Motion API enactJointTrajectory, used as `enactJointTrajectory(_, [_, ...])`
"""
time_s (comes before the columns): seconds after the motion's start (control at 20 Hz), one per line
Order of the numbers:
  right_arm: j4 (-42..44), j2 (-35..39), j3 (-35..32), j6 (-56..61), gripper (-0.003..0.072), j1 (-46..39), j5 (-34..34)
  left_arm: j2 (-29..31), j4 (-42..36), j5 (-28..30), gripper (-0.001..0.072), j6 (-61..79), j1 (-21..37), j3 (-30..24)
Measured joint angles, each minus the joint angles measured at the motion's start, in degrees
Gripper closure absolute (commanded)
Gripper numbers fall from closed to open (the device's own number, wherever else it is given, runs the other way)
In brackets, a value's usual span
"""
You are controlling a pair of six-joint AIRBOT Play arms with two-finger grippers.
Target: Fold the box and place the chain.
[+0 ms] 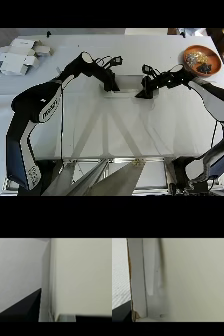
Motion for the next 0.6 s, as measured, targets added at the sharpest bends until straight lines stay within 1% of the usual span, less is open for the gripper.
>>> enactJointTrajectory(0.2, [0.02, 0.00, 0.00, 0.04, 0.0162, 0.00, -0.07, 2.73, 0.90, -1.07, 0.0244, -0.04, 0.31, 0.00])
enactJointTrajectory(0.4, [0.02, 0.00, 0.00, 0.04, 0.0162, 0.00, -0.11, 5.68, 1.60, -2.62, 0.0249, -0.83, 2.10, 0.00])
enactJointTrajectory(0.45, [0.02, 0.00, 0.00, 0.04, 0.0162, 0.00, -0.11, 6.27, 1.79, -3.45, 0.0270, -1.70, 2.71, 0.00])
enactJointTrajectory(0.5, [0.02, 0.00, 0.00, 0.04, 0.0162, 0.00, -0.11, 7.04, 1.99, -4.94, 0.0349, -2.49, 3.34, 0.00])
enactJointTrajectory(0.6, [0.02, 0.00, 0.00, 0.02, 0.0162, 0.00, -0.13, 8.61, 2.21, -8.17, 0.0455, -3.58, 4.48, 0.00])
